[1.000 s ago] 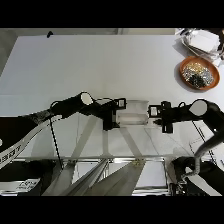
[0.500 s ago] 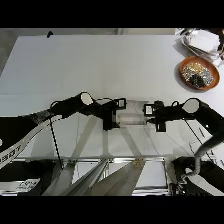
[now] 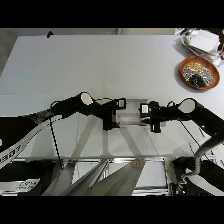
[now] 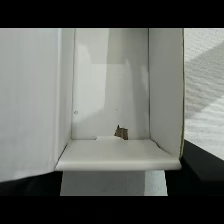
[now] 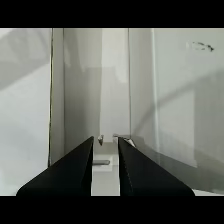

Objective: Fold the box and place the chain.

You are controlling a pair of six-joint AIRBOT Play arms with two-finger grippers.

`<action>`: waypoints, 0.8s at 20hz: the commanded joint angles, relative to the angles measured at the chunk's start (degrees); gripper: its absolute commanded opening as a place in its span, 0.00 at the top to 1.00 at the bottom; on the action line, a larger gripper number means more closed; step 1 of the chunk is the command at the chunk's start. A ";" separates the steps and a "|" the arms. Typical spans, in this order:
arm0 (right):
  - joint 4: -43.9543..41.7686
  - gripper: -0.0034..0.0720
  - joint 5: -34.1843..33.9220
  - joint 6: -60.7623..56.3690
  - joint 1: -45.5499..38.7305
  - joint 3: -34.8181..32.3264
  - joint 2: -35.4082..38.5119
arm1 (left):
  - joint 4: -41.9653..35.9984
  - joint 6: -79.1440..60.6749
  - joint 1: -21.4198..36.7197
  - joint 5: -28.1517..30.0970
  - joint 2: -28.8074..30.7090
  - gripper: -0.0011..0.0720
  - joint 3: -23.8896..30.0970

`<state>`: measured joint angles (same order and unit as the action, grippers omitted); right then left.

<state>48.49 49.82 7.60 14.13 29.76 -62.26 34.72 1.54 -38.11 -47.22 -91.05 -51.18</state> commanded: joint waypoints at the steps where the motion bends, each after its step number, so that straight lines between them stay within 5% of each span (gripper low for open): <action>1: -0.76 0.69 -0.44 0.00 0.20 -0.02 -0.68 | 0.00 -0.04 0.04 0.04 0.04 0.56 -0.02; 5: -0.74 0.50 -0.85 0.00 0.20 -0.02 -0.68 | 0.00 -0.04 0.04 0.04 0.04 0.56 -0.02; 10: -0.74 0.51 -0.28 -0.04 0.20 -0.02 -0.52 | 0.00 -0.04 0.04 0.04 0.04 0.56 -0.02; 11: -0.70 0.54 0.35 -0.17 0.20 -0.02 -0.04 | 0.00 -0.04 0.04 0.07 0.04 0.56 -0.02; 14: 0.02 0.94 3.54 -7.02 0.13 -0.02 4.09 | 0.00 -0.02 0.04 0.07 0.04 0.56 -0.02; 16: 1.86 0.94 6.49 -13.22 0.13 -0.02 7.65 | 0.00 -0.04 0.04 0.04 0.04 0.56 -0.02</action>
<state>48.47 52.51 2.07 14.28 29.76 -58.33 34.70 1.50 -38.11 -47.16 -91.05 -51.18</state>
